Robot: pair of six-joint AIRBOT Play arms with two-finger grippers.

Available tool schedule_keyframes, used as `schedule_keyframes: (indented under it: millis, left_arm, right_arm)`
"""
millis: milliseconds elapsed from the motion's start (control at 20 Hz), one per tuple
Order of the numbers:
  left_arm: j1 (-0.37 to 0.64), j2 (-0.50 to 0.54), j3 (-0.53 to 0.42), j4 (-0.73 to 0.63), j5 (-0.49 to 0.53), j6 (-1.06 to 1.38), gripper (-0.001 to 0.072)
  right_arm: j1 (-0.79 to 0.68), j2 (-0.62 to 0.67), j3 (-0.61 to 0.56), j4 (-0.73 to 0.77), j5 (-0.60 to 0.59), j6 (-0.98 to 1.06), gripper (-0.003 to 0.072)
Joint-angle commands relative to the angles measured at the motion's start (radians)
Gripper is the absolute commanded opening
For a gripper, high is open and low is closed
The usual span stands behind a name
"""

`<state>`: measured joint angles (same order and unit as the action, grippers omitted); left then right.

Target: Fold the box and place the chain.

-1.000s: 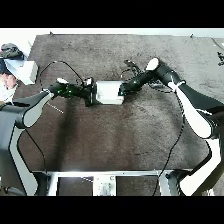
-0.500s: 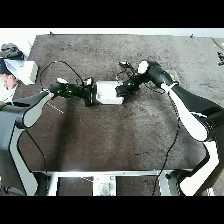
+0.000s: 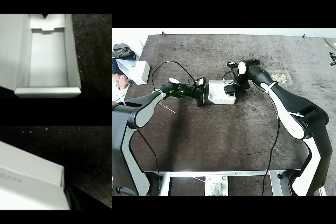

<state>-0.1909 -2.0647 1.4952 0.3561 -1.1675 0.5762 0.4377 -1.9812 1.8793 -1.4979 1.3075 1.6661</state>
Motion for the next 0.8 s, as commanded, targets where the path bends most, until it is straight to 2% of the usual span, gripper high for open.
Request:
schedule_keyframes:
  millis: [0, 150, 250, 750]
  left_arm:
    - [0.001, 0.0, 0.0, 0.0, 0.0, 0.0, 0.0273]
    - [0.001, 0.0, 0.0, 0.0, 0.0, 0.0, 0.0273]
    - [0.001, 0.0, 0.0, 0.0, 0.0, 0.0, 0.0273]
    - [0.001, 0.0, 0.0, 0.0, 0.0, 0.0, 0.0273]
  right_arm:
    - [0.016, -0.022, 0.041, -0.089, 0.04, 0.147, 0.0437]
    - [0.017, -0.022, 0.04, -0.088, 0.031, 0.203, 0.0435]
    - [0.019, -0.022, 0.04, -0.087, 0.021, 0.229, 0.0335]
    - [0.027, -0.022, -0.018, -0.069, -0.032, 0.269, 0.0336]
